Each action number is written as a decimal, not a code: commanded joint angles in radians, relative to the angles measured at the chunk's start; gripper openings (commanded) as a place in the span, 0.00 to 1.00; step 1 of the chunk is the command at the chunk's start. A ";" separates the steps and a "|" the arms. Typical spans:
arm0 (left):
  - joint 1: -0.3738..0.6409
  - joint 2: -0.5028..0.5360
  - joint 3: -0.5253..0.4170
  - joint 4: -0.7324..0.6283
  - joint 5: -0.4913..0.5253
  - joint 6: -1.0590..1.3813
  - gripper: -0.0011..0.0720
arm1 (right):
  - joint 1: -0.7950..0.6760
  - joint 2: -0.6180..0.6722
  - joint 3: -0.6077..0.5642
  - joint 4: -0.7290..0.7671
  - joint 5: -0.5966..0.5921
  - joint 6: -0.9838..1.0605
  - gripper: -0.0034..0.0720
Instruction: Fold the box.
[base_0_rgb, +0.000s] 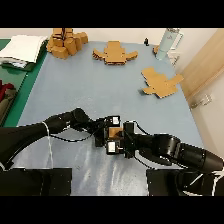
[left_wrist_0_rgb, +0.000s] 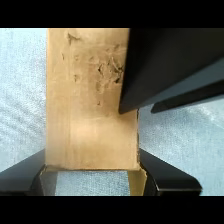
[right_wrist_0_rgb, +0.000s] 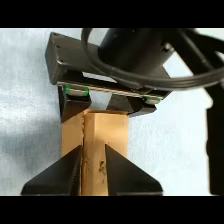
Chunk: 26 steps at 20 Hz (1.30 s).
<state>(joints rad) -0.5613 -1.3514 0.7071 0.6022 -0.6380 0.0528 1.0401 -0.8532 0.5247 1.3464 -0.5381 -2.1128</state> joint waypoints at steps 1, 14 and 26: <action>0.000 0.000 0.000 0.000 0.000 0.000 0.72 | 0.000 0.024 0.002 0.000 0.007 0.000 0.35; 0.000 0.000 0.000 0.000 0.000 0.000 0.72 | -0.016 -0.029 0.000 0.013 0.010 0.003 0.05; 0.000 0.000 0.000 0.000 0.000 0.000 0.72 | -0.016 -0.047 -0.001 0.037 0.004 0.003 0.05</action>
<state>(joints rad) -0.5617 -1.3514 0.7067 0.6018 -0.6380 0.0525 1.0245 -0.8913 0.5243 1.3819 -0.5323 -2.1101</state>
